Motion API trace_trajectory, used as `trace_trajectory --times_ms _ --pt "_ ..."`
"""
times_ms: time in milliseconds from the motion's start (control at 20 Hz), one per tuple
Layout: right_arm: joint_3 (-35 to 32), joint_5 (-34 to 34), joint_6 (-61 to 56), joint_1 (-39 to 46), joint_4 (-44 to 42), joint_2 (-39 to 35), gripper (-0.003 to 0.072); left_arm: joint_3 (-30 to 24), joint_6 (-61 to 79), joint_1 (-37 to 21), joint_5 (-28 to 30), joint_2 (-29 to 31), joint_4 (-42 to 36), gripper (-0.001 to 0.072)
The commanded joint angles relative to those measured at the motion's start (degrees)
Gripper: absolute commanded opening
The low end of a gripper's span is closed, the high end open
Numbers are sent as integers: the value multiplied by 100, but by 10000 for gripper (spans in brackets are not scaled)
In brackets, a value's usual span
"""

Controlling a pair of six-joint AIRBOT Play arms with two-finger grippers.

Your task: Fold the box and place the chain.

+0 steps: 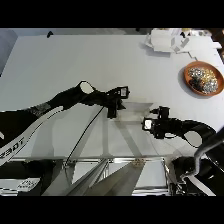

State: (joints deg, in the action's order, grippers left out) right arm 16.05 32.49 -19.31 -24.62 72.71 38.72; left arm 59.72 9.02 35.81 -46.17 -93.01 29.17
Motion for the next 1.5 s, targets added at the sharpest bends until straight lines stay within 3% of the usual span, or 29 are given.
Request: trace_trajectory --times_ms 0,200,400,700,1000,1450 --pt "-2 -92 -221 -7 94 184 601 -2 0 0 -20 -2 2 5" --pt "-2 -649 -348 -7 94 308 602 0 2 0 -33 -2 7 5" --pt "-2 -570 -916 48 79 308 602 -2 0 -2 -33 -2 7 5" --pt "-2 -551 -922 507 33 308 678 -2 0 0 -37 -2 4 5" --pt "-2 -789 -107 505 -651 400 698 -2 0 0 -57 -2 7 5" --pt "2 -131 977 505 -1550 835 698 -2 -31 -11 -382 -2 212 4"
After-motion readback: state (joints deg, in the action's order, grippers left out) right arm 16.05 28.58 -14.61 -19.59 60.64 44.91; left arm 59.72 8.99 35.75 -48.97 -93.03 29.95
